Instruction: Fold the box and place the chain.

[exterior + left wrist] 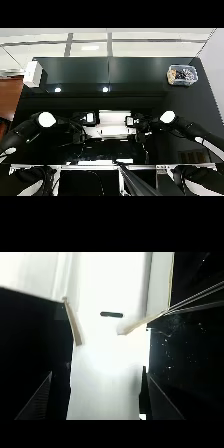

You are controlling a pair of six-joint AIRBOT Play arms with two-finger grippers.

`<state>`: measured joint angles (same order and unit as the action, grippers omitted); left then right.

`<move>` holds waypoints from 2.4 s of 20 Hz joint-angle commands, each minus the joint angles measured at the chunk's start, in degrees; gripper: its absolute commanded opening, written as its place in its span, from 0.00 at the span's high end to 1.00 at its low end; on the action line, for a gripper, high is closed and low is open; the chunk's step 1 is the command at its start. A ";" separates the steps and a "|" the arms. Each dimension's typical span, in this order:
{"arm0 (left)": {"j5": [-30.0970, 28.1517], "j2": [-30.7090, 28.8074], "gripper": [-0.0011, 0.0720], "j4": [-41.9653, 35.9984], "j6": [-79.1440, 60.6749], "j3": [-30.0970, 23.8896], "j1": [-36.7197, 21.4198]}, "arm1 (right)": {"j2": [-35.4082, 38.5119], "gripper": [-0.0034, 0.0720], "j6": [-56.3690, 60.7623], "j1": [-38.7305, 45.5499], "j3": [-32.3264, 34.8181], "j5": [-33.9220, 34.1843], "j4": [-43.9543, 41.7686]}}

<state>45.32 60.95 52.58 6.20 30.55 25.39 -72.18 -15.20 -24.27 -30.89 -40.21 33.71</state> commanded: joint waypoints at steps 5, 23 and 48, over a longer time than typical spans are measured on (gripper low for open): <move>-1.33 4.35 0.23 -7.78 -3.45 1.86 2.25 | -0.04 0.53 0.00 -0.02 0.04 -0.02 -0.02; -2.69 10.08 0.69 -25.46 -8.20 1.95 2.60 | -0.04 0.53 0.00 -0.02 0.04 -0.02 -0.02; 13.66 3.78 0.96 -3.04 27.26 8.17 -6.16 | -0.04 0.53 0.02 -0.02 0.04 0.04 -0.04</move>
<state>52.73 67.88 39.59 16.25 36.47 23.40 -72.18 -15.18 -24.27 -30.89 -40.18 33.69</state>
